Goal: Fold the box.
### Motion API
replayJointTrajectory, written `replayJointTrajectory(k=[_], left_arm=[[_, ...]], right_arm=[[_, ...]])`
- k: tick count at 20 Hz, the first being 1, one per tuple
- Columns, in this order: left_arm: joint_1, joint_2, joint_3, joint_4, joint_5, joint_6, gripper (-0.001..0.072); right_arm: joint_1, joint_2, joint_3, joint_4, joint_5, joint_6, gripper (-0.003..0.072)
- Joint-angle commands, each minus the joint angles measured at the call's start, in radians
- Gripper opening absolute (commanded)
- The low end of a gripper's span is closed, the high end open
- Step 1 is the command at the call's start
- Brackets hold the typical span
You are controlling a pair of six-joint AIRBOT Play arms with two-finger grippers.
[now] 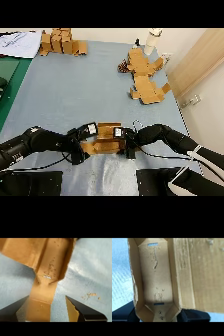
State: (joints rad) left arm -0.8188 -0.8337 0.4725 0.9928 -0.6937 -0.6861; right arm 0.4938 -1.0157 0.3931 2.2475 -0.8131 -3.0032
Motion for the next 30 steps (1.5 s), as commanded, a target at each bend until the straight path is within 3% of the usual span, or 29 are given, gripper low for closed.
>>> replayJointTrajectory(k=[1, 9, 11, 15, 17, 20, 21, 25, 26, 28, 29, 30], left_arm=[[-0.039, -0.042, -0.011, 0.017, 0.026, 0.096, 0.0699], [-0.098, -0.124, -0.005, -0.013, 0.19, 0.122, 0.0696], [-0.098, -0.129, -0.004, -0.014, 0.202, 0.124, 0.0469], [-0.098, -0.138, -0.004, -0.014, 0.211, 0.148, 0.044], [-0.103, -0.149, -0.004, -0.013, 0.235, 0.157, 0.0293], [-0.105, -0.158, -0.002, -0.016, 0.246, 0.175, 0.0281], [-0.111, -0.158, -0.002, -0.016, 0.251, 0.181, 0.016], [-0.111, -0.167, -0.002, -0.016, 0.294, 0.192, 0.0141], [-0.111, -0.173, 0.0, -0.021, 0.302, 0.193, 0.0092], [-0.116, -0.186, 0.009, -0.041, 0.303, 0.193, 0.0074], [-0.121, -0.191, 0.011, -0.047, 0.303, 0.193, 0.0013], [-0.129, -0.193, 0.012, -0.055, 0.316, 0.192, 0.0013]], right_arm=[[0.001, 0.001, 0.0, 0.0, 0.0, 0.0, 0.051], [0.001, 0.001, 0.0, 0.0, 0.0, 0.0, 0.0511], [0.001, 0.001, 0.0, 0.0, 0.0, 0.0, 0.0511], [0.001, 0.001, 0.0, 0.0, 0.0, 0.0, 0.0511], [0.001, 0.001, 0.0, 0.0, 0.0, 0.0, 0.0511], [0.001, 0.001, 0.0, 0.0, 0.0, 0.0, 0.0511], [0.001, 0.001, 0.0, 0.0, 0.0, 0.0, 0.051], [0.001, 0.001, 0.0, 0.0, 0.0, 0.0, 0.0511], [0.001, 0.001, 0.0, 0.0, 0.0, 0.0, 0.051], [0.001, 0.001, 0.0, 0.0, 0.0, 0.0, 0.051], [0.001, 0.001, 0.0, 0.0, 0.0, 0.0, 0.051], [0.001, 0.001, 0.0, 0.0, 0.0, 0.0, 0.051]])
